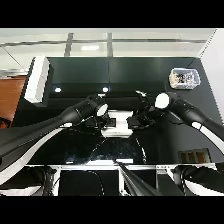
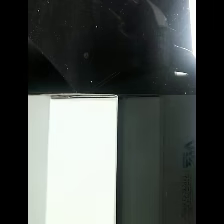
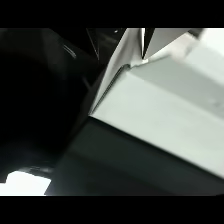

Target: Fold the box and place the chain.

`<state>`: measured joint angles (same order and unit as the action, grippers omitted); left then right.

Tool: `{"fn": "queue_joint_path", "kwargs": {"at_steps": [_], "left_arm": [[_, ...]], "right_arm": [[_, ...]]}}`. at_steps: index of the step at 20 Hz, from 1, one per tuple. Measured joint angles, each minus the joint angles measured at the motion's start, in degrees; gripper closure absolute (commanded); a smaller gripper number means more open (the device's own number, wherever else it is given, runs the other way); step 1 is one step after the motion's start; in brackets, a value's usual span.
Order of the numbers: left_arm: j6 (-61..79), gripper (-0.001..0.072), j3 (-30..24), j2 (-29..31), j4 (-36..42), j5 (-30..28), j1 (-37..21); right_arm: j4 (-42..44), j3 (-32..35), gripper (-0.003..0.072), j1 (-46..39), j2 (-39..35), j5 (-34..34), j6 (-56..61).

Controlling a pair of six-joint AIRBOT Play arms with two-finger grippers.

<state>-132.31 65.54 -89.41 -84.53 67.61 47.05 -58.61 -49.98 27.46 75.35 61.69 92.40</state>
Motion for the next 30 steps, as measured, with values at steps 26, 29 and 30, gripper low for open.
{"fn": "queue_joint_path", "kwargs": {"at_steps": [26,29,30], "left_arm": [[0.1,0.0683,0.0,0.0,0.0,0.1,0.0],[0.1,0.0684,0.0,0.0,0.0,0.0,0.0],[0.1,0.0684,0.0,0.0,0.0,0.0,0.0]], "right_arm": [[-21.8,-7.0,0.0437,14.2,6.7,0.6,35.2],[-22.1,-7.0,0.0500,14.2,6.8,0.6,35.2],[-22.3,-7.0,0.0499,14.2,6.9,0.6,35.2]]}}
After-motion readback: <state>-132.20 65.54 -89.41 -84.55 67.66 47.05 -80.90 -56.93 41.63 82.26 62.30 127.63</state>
